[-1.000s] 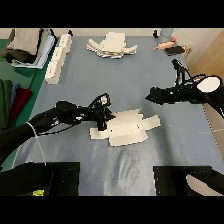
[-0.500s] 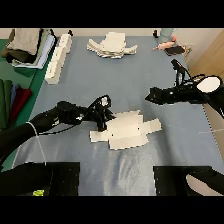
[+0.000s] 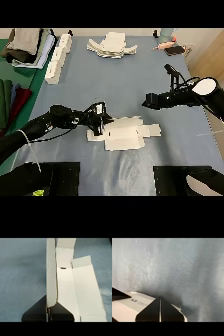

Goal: Fold the box.

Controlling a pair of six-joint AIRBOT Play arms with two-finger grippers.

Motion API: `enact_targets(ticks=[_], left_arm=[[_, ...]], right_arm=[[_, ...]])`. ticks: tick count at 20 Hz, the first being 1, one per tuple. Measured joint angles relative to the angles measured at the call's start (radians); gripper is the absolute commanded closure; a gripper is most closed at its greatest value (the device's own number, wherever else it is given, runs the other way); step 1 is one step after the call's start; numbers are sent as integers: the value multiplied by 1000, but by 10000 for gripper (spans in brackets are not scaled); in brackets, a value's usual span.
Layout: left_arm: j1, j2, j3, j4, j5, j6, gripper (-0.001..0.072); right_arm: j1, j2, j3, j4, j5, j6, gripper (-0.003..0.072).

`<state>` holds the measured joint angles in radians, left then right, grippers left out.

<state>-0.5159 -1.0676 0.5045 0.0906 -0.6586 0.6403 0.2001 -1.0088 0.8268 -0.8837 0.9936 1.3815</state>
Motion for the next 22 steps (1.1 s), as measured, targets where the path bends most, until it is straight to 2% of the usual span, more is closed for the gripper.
enact_targets(ticks=[6, 11, 15, 22], left_arm=[[10, -35, -36, -43, 6, 76, 695], [17, -23, -41, -58, 14, 117, 695], [23, -2, -42, -64, 25, 146, 694], [23, 8, -42, -66, 21, 172, 695]], right_arm=[[82, 16, -5, -131, -7, 115, 685], [144, 70, -19, -230, -1, 214, 685], [185, 104, -110, -251, 2, 271, 685], [212, 108, -282, -272, -119, 299, 686]])
